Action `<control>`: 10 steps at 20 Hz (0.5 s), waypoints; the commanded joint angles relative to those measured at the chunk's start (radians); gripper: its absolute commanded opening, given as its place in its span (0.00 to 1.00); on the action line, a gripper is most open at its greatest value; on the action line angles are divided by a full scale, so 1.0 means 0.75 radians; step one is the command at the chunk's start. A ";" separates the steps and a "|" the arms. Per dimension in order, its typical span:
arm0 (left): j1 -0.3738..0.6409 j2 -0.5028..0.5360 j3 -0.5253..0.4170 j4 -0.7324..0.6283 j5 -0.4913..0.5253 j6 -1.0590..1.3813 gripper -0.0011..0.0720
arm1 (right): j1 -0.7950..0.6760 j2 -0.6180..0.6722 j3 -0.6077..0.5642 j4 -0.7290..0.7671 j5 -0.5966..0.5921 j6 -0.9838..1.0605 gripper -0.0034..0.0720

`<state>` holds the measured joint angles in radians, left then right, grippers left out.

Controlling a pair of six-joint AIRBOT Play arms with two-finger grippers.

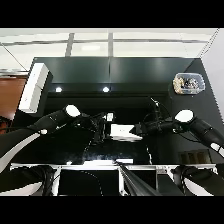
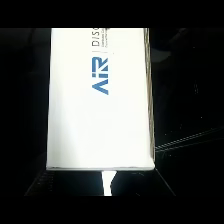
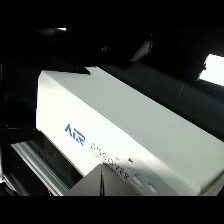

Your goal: Fold the box and place the chain.

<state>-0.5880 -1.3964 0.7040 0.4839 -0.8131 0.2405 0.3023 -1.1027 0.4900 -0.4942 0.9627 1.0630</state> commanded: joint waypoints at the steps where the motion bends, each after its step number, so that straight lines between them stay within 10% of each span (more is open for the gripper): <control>1: 0.000 -0.001 0.001 -0.002 0.001 -0.002 0.62 | 0.002 -0.004 0.000 -0.001 0.021 -0.074 0.06; 10: 0.000 -0.001 0.001 -0.002 0.001 -0.002 0.62 | -0.217 0.290 0.260 -0.322 0.178 0.033 0.06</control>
